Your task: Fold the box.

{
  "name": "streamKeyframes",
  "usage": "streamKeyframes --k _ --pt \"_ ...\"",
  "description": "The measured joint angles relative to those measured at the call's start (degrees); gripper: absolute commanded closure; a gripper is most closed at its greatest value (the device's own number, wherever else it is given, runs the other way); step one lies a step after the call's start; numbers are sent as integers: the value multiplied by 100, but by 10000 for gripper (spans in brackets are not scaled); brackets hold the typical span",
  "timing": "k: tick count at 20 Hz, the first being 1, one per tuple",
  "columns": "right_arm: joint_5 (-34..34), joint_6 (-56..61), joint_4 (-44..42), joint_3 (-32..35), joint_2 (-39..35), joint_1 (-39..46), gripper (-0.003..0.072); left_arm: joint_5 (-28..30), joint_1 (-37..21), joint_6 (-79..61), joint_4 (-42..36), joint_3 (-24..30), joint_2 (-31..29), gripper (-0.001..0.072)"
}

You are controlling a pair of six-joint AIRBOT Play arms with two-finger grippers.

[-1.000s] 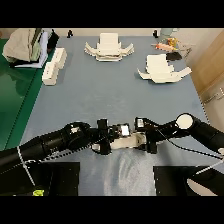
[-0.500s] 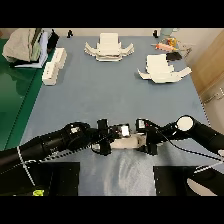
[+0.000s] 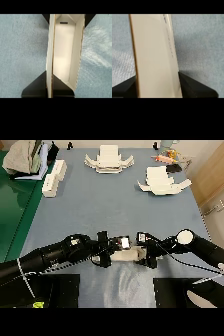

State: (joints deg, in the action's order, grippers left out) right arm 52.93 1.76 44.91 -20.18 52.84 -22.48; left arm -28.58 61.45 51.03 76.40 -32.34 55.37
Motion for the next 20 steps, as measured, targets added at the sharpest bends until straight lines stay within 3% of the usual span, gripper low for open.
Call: streamKeyframes --k 5,7,10,11,13,15,16,18,20 --pt "-186 -229 -61 125 17 -2 -2 7 0 0 0 0 0 693" --pt "-232 -280 -74 151 79 0 96 13 0 0 2 0 0 693" --pt "-286 -313 -101 155 133 -2 112 13 0 0 2 0 0 693" --pt "-308 -319 -105 160 138 0 189 13 0 0 2 0 0 693" --pt "-323 -326 -109 160 153 0 208 11 0 0 2 0 0 693" --pt "-326 -328 -109 160 166 0 175 11 0 0 2 0 0 693" --pt "-326 -328 -107 160 166 0 96 11 0 0 2 0 0 693" --pt "-337 -337 -111 160 170 0 79 11 0 2 2 0 0 693" --pt "-308 -334 -105 166 131 -2 -18 11 0 2 2 0 0 693"
